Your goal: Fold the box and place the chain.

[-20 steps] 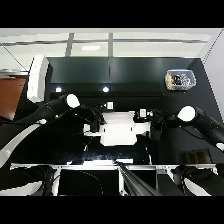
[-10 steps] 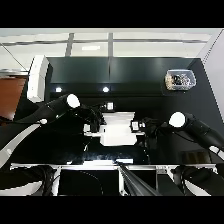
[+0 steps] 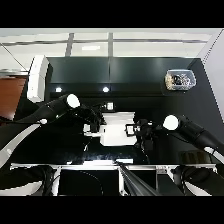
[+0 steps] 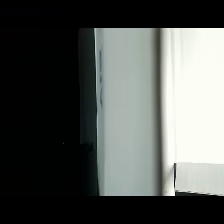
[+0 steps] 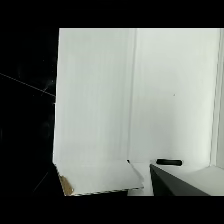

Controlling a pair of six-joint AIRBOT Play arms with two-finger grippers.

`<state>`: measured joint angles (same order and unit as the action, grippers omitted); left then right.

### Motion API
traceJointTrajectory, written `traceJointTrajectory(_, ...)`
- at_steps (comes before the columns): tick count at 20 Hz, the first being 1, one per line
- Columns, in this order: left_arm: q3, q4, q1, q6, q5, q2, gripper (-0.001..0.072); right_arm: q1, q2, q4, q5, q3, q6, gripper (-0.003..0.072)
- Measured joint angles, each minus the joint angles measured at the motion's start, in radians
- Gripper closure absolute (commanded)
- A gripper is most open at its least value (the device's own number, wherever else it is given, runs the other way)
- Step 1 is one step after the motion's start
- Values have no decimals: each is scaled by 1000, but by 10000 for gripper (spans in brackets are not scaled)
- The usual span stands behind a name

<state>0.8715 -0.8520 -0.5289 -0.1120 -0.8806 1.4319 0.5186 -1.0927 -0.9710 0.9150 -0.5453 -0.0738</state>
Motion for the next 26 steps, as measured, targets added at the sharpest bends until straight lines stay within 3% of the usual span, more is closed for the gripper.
traceJointTrajectory(9, 0, 0, 0, 0, -10, 0, 680, 4, -1, 73, -61, 20, -62, -16)
traceJointTrajectory(14, 0, 0, 0, 0, -13, 0, 680, 3, 66, 79, -68, 21, -129, -16)
traceJointTrajectory(26, 10, 0, 0, 0, -19, 0, 680, -46, 151, 76, -226, 21, -211, -17)
